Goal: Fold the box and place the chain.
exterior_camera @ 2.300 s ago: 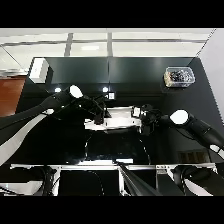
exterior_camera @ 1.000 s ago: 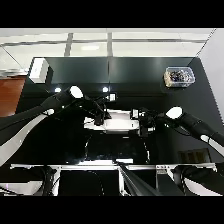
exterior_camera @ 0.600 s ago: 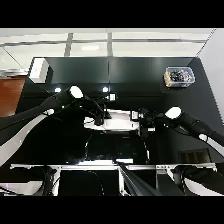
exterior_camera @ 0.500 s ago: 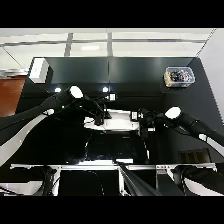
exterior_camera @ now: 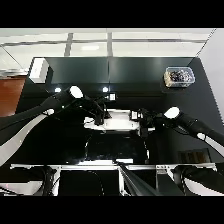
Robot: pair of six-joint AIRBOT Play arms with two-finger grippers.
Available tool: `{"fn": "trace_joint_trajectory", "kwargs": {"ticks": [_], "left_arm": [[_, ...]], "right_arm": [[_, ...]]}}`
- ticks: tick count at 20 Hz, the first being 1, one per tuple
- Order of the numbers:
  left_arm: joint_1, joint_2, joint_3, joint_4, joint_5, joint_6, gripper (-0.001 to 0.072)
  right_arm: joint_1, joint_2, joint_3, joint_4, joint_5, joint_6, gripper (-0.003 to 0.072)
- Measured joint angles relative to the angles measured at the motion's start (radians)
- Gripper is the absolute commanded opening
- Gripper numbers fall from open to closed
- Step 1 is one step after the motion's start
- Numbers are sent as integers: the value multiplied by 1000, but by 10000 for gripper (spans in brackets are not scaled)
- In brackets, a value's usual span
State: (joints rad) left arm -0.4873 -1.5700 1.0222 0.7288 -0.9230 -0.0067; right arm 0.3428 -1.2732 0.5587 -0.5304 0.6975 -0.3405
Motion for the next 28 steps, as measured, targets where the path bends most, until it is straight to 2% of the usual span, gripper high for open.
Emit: {"fn": "trace_joint_trajectory", "kwargs": {"ticks": [20,21,23,24,25,26,28], "left_arm": [[0,0,0,0,-1,0,27],[0,0,0,0,-1,0,27],[0,0,0,1,0,2,28],[0,0,0,1,0,2,30],[0,0,0,1,1,2,74],[0,0,0,0,4,-1,242],[0,2,4,-3,11,-2,459]], "right_arm": [[-18,-2,0,-7,26,40,696],[-18,-2,0,-7,26,42,662],[-17,-2,0,-5,22,43,513],[-17,-2,0,-5,21,45,489],[-17,-2,0,-5,21,45,489],[-17,-2,0,-5,21,45,489],[-17,-2,0,-5,22,45,489]]}}
